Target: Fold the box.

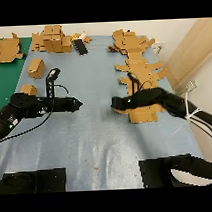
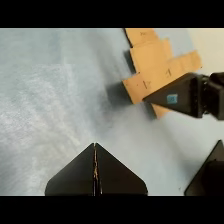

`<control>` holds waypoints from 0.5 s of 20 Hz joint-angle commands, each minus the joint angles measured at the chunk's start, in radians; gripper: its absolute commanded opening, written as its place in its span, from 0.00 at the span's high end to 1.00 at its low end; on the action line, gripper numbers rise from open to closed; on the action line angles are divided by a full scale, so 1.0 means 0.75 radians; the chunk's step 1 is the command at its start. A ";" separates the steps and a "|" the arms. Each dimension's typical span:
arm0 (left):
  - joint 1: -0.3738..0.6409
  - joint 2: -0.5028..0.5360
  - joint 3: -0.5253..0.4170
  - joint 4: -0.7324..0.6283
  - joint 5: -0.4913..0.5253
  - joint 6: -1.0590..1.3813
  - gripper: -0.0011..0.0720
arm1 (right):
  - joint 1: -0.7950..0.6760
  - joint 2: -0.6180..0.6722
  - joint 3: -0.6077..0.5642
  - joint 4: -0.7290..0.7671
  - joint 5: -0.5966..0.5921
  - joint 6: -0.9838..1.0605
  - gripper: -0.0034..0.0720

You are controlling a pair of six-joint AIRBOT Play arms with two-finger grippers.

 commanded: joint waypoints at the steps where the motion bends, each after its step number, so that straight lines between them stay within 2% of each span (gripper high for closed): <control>1: 0.002 -0.001 0.002 -0.089 0.004 -0.012 0.97 | -0.249 0.055 0.236 -0.205 -0.367 0.113 0.94; 2: 0.002 -0.001 0.002 -0.088 0.004 -0.011 0.97 | -0.367 0.071 0.332 -0.337 -0.503 0.183 0.81; 3: 0.003 -0.001 0.001 -0.087 0.004 -0.011 0.97 | -0.496 0.078 0.424 -0.497 -0.646 0.258 0.58; 5: 0.002 -0.001 0.002 -0.088 0.010 -0.012 0.97 | -0.725 0.077 0.507 -0.773 -0.824 0.277 0.41; 6: 0.003 -0.002 0.002 -0.089 0.024 -0.025 0.97 | -0.824 0.072 0.501 -0.841 -0.841 0.259 0.37; 7: 0.003 -0.002 0.002 -0.089 0.046 -0.025 0.97 | -0.926 0.048 0.498 -0.849 -0.839 0.204 0.37; 10: 0.004 -0.002 0.002 -0.089 0.083 -0.025 0.97 | -1.134 -0.085 0.498 -0.634 -0.802 -0.053 0.35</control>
